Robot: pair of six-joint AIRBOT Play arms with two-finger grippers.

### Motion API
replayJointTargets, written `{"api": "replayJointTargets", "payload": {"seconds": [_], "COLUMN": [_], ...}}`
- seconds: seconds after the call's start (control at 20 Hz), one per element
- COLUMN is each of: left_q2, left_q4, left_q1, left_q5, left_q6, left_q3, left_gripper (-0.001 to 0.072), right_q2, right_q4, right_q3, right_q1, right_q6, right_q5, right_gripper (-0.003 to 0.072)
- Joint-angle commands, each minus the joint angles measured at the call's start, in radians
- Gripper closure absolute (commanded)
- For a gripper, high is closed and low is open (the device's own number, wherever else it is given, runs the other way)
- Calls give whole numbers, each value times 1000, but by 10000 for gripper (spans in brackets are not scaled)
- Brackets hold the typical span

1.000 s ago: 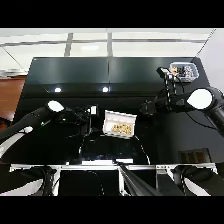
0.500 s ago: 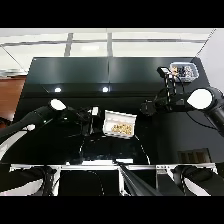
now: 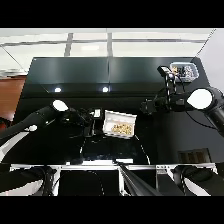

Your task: Fold the box and place the chain.

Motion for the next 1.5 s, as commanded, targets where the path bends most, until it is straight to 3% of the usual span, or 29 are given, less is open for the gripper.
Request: {"api": "replayJointTargets", "payload": {"seconds": [0.0,0.4,0.45,0.55,0.6,0.7,0.8,1.05,1.3,1.45], "left_q2": [-1,-1,-1,-1,-1,-1,-1,-1,-1,-1], "left_q4": [-3,-5,-9,-8,-8,-8,-8,-8,-8,-8], "left_q1": [-19,-55,-56,-58,-58,-58,-58,-58,-58,-58], "left_q5": [15,47,61,66,66,66,66,66,65,65], "left_q6": [0,-26,-38,-41,-41,-41,-41,-41,-41,-41], "left_q3": [1,1,1,1,1,1,1,1,1,1], "left_gripper": [1,29,60,337,358,358,357,357,358,357], "right_q2": [-1,-1,-1,-1,-1,-1,-4,-80,-86,-92], "right_q4": [0,0,0,0,0,0,0,2,1,2], "right_q3": [0,0,0,0,0,-1,-1,-15,-16,-26], "right_q1": [1,1,1,1,1,3,8,60,160,192], "right_q6": [0,0,0,0,0,0,-18,-154,-623,-770], "right_q5": [-3,-5,-5,-7,-18,-71,-105,-63,29,18], "right_gripper": [376,376,376,376,376,372,84,87,88,88]}}
